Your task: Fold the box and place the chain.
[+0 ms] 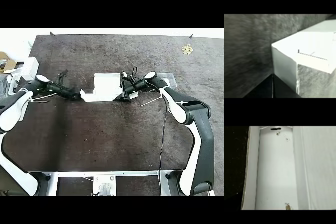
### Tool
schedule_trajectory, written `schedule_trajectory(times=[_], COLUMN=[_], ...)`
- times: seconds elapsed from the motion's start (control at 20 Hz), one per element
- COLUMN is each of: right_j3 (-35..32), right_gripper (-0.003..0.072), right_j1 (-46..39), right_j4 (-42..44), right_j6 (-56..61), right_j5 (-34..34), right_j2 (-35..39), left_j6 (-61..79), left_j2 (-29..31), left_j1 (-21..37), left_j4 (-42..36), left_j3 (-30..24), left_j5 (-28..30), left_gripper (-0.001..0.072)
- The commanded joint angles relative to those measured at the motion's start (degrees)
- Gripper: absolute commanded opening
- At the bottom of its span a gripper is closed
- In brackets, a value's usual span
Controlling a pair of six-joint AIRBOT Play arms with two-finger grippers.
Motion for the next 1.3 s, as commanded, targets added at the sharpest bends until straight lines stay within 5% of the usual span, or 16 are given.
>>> schedule_trajectory(times=[0.0, 0.3, 0.4, 0.55, 0.65, 1.25], right_j3=[0.07, 0.07, 0.07, 0.07, 0.07, 0.07], right_gripper=[0.0437, 0.0437, 0.0437, 0.0437, 0.0437, 0.0437], right_j1=[0.04, 0.04, 0.04, 0.04, 0.04, 0.04], right_j4=[0.02, 0.0, 0.02, 0.02, 0.02, 0.0], right_j6=[0.02, 0.02, 0.02, 0.02, 0.02, 0.02], right_j5=[0.0, 0.0, 0.0, 0.0, 0.0, 0.0], right_j2=[0.02, 0.02, 0.02, 0.02, 0.02, 0.02], left_j6=[0.55, 1.64, 2.67, 2.58, 2.56, -14.51], left_j2=[-1.36, -1.29, -1.29, -1.29, -1.29, -1.29], left_j1=[-1.2, -1.2, -1.2, -1.2, -1.55, -8.24], left_j4=[-3.61, -9.05, -10.4, -10.36, -10.16, 6.03], left_j3=[-0.55, -0.39, 0.68, 2.45, 3.52, 14.88], left_j5=[0.15, -1.79, -2.89, -4.9, -5.97, -8.02], left_gripper=[0.0012, 0.0021, 0.0438, 0.0439, 0.0358, 0.0361])
